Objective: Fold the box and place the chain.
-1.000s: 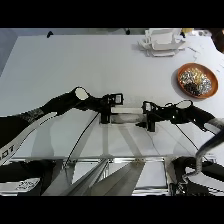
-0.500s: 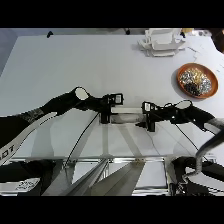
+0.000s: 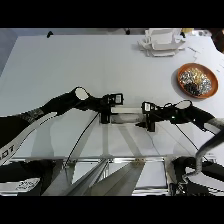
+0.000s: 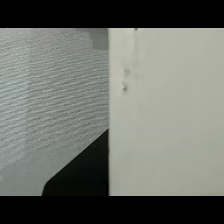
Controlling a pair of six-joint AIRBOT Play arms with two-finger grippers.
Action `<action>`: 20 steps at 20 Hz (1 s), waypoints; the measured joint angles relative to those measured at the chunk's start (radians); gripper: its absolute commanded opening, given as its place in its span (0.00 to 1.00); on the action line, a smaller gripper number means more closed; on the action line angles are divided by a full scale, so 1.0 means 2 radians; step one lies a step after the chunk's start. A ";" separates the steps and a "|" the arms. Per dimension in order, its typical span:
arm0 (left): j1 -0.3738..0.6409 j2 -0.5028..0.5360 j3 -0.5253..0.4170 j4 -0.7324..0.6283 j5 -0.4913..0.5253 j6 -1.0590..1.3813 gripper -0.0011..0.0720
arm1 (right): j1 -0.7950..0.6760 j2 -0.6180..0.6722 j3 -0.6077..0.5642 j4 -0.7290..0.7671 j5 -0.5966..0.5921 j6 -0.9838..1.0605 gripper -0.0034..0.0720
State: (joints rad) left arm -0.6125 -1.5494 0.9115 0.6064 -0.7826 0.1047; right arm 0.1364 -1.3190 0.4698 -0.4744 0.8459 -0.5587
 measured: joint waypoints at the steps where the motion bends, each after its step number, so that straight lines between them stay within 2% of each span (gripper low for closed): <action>1: 0.000 0.000 0.000 0.000 0.000 0.000 0.03 | 0.000 0.000 0.000 0.000 0.000 0.000 0.68; 15: 0.000 0.000 0.000 -0.005 -0.002 -0.002 0.03 | 0.000 0.000 0.000 0.000 0.000 0.000 0.68; 16: 0.000 0.000 0.000 -0.005 -0.004 -0.002 0.07 | 0.000 0.000 0.000 0.000 0.000 0.000 0.68; 17: 0.000 0.000 0.000 -0.005 -0.007 -0.002 0.25 | 0.000 0.000 0.000 0.000 0.000 0.000 0.68; 19: 0.000 0.002 -0.001 -0.003 -0.017 -0.002 0.83 | 0.000 0.000 0.000 0.000 -0.001 0.001 0.68; 20: 0.001 0.006 0.000 -0.004 -0.016 -0.002 0.97 | 0.000 0.000 0.000 0.000 -0.001 0.000 0.68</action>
State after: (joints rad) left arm -0.6109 -1.5372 0.9112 0.5980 -0.8146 0.1017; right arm 0.1364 -1.3193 0.4698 -0.4747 0.8448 -0.5587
